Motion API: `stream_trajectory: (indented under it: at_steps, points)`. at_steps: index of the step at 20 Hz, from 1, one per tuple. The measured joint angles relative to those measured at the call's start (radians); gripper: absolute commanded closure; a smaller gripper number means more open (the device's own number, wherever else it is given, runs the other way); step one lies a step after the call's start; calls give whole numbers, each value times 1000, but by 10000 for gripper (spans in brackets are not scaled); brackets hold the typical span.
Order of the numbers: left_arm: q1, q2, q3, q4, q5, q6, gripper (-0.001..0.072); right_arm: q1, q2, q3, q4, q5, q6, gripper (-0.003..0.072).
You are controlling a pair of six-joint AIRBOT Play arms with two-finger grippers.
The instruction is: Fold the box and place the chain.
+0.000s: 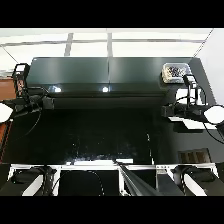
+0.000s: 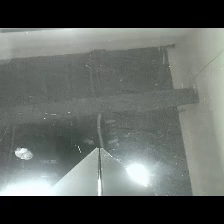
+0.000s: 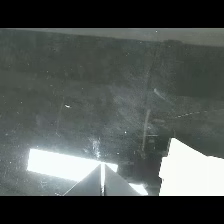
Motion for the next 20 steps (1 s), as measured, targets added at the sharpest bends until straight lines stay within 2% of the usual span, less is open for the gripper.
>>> stream_trajectory:
  at_steps: [17, 18, 19, 20]
  points:
    - [0, 0, 0, 0, 0, 0, 685, 0, 0, 0, 10, -21, 0, 669]
    - [0, 0, 0, 0, 0, 0, 686, 0, 0, 0, 17, -36, 0, 537]
    - [0, 0, 0, 0, 3, 0, 686, 0, 0, 0, 19, -60, 0, 34]
    - [0, 0, 0, 0, 14, 0, 686, 0, 0, 0, 20, -89, 0, -11]
